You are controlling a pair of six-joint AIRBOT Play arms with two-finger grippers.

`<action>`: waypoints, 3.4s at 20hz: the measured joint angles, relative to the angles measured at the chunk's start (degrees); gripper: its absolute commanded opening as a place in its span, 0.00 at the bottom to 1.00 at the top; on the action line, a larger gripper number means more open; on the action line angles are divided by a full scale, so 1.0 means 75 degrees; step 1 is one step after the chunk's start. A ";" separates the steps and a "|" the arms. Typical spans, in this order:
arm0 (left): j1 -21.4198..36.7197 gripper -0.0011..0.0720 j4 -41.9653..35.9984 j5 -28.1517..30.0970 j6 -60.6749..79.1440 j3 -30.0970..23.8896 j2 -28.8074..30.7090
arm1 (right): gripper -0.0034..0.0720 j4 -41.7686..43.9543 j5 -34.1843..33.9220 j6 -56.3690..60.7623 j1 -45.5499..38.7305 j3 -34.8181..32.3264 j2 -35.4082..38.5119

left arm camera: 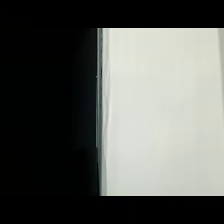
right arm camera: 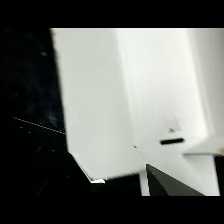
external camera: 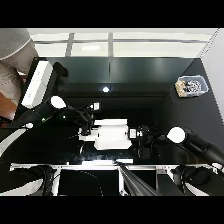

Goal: Fold the box and place the chain.

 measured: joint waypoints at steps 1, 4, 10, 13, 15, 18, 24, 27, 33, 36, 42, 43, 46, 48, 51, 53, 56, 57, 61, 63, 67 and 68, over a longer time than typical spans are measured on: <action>0.0000 0.05 0.0000 0.0000 -0.0003 0.0000 0.0000 | 0.88 0.0050 -0.0073 -0.0038 0.0114 0.0003 -0.0079; 0.0000 0.05 0.0003 0.0000 0.0000 0.0000 0.0000 | 0.87 0.0493 -0.0592 -0.0117 0.0452 0.0006 -0.0251; 0.0000 0.05 0.0003 0.0006 0.0000 0.0000 0.0000 | 0.87 0.0851 -0.1000 -0.0032 0.0536 0.0163 -0.0367; 0.0000 0.05 0.0003 0.0003 0.0000 0.0000 0.0000 | 0.87 0.0729 -0.0901 0.0160 0.0283 0.0478 -0.0379; 0.0000 0.05 0.0003 0.0000 0.0000 0.0000 0.0000 | 0.87 0.0635 -0.0909 0.0187 0.0108 0.0600 -0.0379; 0.0000 0.05 0.0003 -0.0009 0.0000 0.0000 0.0000 | 0.87 0.0568 -0.0950 -0.0061 -0.0026 0.0682 -0.0385; 0.0000 0.05 0.0003 -0.0015 -0.0003 0.0000 0.0000 | 0.87 0.0542 -0.1172 -0.0519 -0.0274 0.0761 -0.0385; 0.0000 0.05 0.0006 -0.0017 -0.0003 0.0000 0.0000 | 0.87 0.0659 -0.1212 -0.0609 -0.0434 0.0784 -0.0399; 0.0000 0.05 0.0006 -0.0017 0.0000 0.0000 0.0000 | 0.87 0.1763 -0.1151 -0.1594 -0.0533 0.0796 -0.0813; 0.0000 0.05 0.0009 -0.0020 0.0003 0.0000 0.0003 | 0.87 0.2235 -0.0968 -0.2139 -0.0577 0.0796 -0.1075; 0.0000 0.05 0.0009 -0.0023 0.0006 0.0000 0.0023 | 0.87 0.2541 -0.0621 -0.2783 -0.0609 0.0723 -0.1317; 0.0000 0.05 0.0009 -0.0023 0.0009 0.0000 0.0023 | 0.87 0.2550 -0.0595 -0.2850 -0.0606 0.0702 -0.1381; -0.0003 0.05 0.0006 -0.0023 0.0009 0.0000 0.0023 | 0.87 0.2576 -0.0568 -0.3028 -0.0606 0.0670 -0.1644; 0.0000 0.05 0.0009 -0.0020 0.0009 0.0000 0.0023 | 0.87 0.2582 -0.0560 -0.3083 -0.0606 0.0670 -0.1754; -0.0003 0.05 0.0006 -0.0015 0.0006 0.0000 0.0023 | 0.87 0.2591 -0.0568 -0.3112 -0.0606 0.0670 -0.1833; -0.0003 0.05 0.0006 -0.0015 0.0006 0.0000 0.0023 | 0.87 0.2535 -0.0609 -0.3037 -0.0603 0.0670 -0.1856; 0.0000 0.05 0.0006 -0.0009 0.0006 0.0000 0.0023 | 0.87 0.2291 -0.0787 -0.2769 -0.0478 0.0673 -0.1883; 0.0000 0.05 0.0006 -0.0009 0.0003 0.0000 0.0023 | 0.87 0.2200 -0.0866 -0.2646 -0.0423 0.0673 -0.1888; 0.0000 0.05 0.0006 -0.0006 0.0003 0.0000 0.0023 | 0.87 0.1740 -0.1148 -0.2206 -0.0259 0.0670 -0.1915; -0.0003 0.05 0.0006 -0.0006 0.0000 0.0000 0.0023 | 0.87 0.1626 -0.1201 -0.2060 -0.0227 0.0670 -0.1920; 0.0000 0.05 0.0006 -0.0006 0.0000 0.0000 0.0023 | 0.87 0.1454 -0.1294 -0.1900 -0.0157 0.0688 -0.1938; 0.0000 0.05 0.0003 -0.0003 0.0000 0.0000 0.0023 | 0.87 0.1419 -0.1311 -0.1862 -0.0137 0.0697 -0.1947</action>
